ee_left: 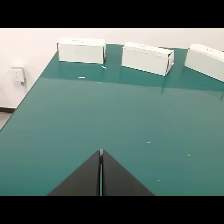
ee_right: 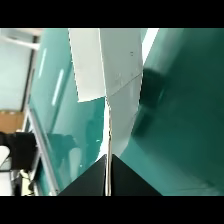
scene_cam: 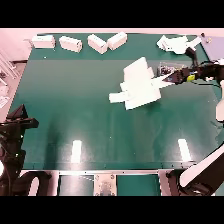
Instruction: Fold the box and place the chain.
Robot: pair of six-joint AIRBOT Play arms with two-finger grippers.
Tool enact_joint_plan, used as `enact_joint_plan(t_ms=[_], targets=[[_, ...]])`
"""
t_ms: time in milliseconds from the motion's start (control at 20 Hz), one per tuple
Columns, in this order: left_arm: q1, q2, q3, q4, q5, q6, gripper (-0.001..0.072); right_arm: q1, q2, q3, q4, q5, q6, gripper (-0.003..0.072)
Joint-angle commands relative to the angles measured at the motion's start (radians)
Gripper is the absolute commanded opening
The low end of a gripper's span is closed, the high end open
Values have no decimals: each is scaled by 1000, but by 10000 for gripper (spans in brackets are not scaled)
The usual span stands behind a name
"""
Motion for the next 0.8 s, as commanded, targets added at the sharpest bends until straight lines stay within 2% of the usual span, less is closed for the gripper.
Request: enact_joint_plan(t_ms=[0, 200, 400, 550, 750], targets=[[0, 0, 2, 0, 0, 0, 22, 96, 56, -143, 57, -68, 2, 9], [0, 0, 2, 0, 0, 0, 23, 146, 135, -319, 57, -232, -10, 8], [0, 0, 2, 0, -1, 0, 23, 182, 239, -517, 57, -477, -43, 7], [0, 0, 2, 0, -11, 0, 23, 229, 293, -638, 56, -591, -60, 8], [0, 0, 2, 1, -107, 3, 23, 314, 290, -671, 53, -732, -102, 7]])
